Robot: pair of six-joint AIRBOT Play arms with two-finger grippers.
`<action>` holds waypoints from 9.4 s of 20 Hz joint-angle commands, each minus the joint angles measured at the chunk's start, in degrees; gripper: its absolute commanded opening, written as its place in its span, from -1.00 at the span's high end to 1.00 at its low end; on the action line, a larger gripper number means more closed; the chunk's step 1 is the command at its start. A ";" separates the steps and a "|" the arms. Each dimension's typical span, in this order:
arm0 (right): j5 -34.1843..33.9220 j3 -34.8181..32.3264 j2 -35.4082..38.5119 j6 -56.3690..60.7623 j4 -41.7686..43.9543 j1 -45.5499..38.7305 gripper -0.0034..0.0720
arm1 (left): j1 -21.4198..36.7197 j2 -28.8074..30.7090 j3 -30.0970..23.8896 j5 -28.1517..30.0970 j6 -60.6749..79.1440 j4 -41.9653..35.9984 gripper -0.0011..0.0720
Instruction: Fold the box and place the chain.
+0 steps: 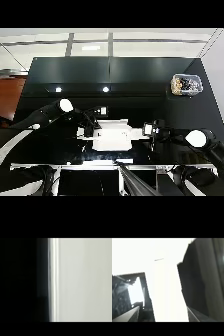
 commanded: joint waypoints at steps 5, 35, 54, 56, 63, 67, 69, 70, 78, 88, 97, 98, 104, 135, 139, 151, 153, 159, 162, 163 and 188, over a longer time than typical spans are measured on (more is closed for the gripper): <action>-3.32 -0.02 -4.72 -0.42 1.25 7.45 -0.97 | 0.00 -0.94 0.13 0.00 -1.27 0.39 0.88; -18.05 3.28 -13.35 10.05 9.77 20.22 -1.00 | 0.00 -0.94 0.13 -1.31 -1.27 0.39 0.89; -16.74 5.53 -11.91 -0.83 9.84 12.02 -1.00 | -0.07 -0.92 0.13 -0.39 -1.40 0.46 0.89; -16.04 5.53 -12.11 -0.92 9.84 12.02 -1.00 | -0.09 -0.92 0.13 1.31 -1.40 0.44 0.90; -12.37 5.53 -12.44 -3.02 11.98 12.02 -1.00 | -3.32 -0.46 0.13 5.25 -1.01 1.62 0.90; -12.41 5.53 -12.44 -2.95 12.31 10.84 -1.00 | -3.52 -0.46 0.13 5.73 -1.25 3.23 0.90; -12.31 5.53 -12.44 -2.97 13.03 8.61 -1.00 | -3.43 -0.46 0.13 5.77 -1.49 3.91 0.90; -11.82 5.53 -12.44 -3.74 13.27 7.56 -1.00 | -3.32 -0.46 0.13 5.75 -1.49 3.87 0.90; -10.25 5.53 -14.36 -12.79 21.66 7.06 -1.00 | -3.17 -0.46 0.13 6.16 -1.49 3.82 0.90; -7.93 5.53 -23.26 -24.20 25.03 7.02 -1.00 | -3.15 -0.46 0.13 6.19 -1.49 3.85 0.89; -9.90 5.53 -25.66 -27.65 28.20 7.02 -1.00 | -3.10 -0.55 0.13 6.21 -2.78 3.85 0.89; -10.05 5.53 -25.83 -28.22 29.11 7.02 -1.00 | -3.10 -0.55 0.13 6.21 -2.78 3.85 0.89; -10.86 5.53 -26.60 -29.07 29.55 7.02 -1.00 | -3.10 -0.55 0.13 6.21 -2.78 3.85 0.89; -11.56 5.40 -26.67 -26.86 26.49 7.04 -1.00 | -3.10 -0.57 0.13 6.23 -2.78 3.82 0.89; -11.58 5.40 -26.71 -26.84 26.49 7.06 -1.00 | -3.10 -0.66 0.13 6.25 -2.78 3.82 0.89; -12.09 5.40 -26.71 -26.36 26.51 7.06 -0.52 | -3.10 -0.66 0.13 6.23 -2.78 3.82 0.78; -12.20 5.40 -26.71 -26.25 26.51 7.06 -0.52 | -3.10 -0.66 0.13 6.23 -2.80 3.82 0.41; -12.48 5.40 -26.71 -26.05 26.67 7.06 -0.52 | -2.69 -0.11 0.26 6.38 -4.87 5.22 -0.96; -12.48 5.40 -26.71 -26.03 26.67 7.06 -0.52 | -0.92 1.31 1.18 6.12 -9.55 6.67 -0.96; -12.48 5.40 -26.71 -26.03 26.67 7.06 -0.52 | -0.11 2.10 1.53 5.86 -10.56 6.67 -0.96; -13.29 5.40 -26.71 -25.42 26.93 7.06 -0.52 | 12.11 19.19 -6.51 -15.80 -36.02 -13.62 0.90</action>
